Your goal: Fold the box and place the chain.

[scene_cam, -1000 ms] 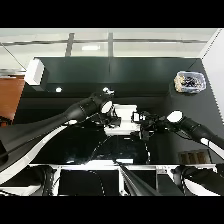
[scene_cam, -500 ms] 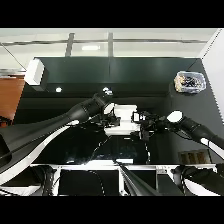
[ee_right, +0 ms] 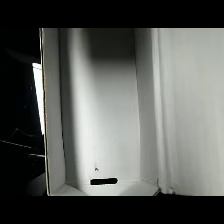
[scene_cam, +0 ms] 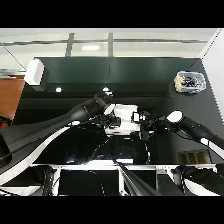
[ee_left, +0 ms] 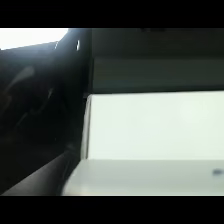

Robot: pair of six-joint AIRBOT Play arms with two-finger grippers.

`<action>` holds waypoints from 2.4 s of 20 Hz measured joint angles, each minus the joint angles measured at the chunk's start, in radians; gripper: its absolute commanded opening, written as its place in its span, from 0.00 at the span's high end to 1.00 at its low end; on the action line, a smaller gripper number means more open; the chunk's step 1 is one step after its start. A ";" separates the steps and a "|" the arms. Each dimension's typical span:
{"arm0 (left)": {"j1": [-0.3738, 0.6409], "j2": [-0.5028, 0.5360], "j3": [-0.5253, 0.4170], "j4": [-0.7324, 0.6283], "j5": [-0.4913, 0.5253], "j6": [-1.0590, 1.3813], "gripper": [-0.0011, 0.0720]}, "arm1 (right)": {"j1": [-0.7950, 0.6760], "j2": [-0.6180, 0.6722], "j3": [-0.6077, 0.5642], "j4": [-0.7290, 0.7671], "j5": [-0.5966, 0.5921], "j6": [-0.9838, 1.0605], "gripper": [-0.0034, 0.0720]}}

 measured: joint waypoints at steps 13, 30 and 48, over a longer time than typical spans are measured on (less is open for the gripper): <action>0.000 0.000 0.001 0.004 0.000 -0.030 0.95 | -0.003 0.016 0.004 -0.033 -0.020 0.073 0.00; 0.000 0.000 0.001 -0.001 -0.004 -0.032 0.95 | -0.016 0.126 0.007 -0.223 0.055 0.136 0.43; 0.001 0.000 0.001 0.000 -0.002 -0.031 0.95 | 0.013 0.035 0.001 0.073 0.014 0.219 0.44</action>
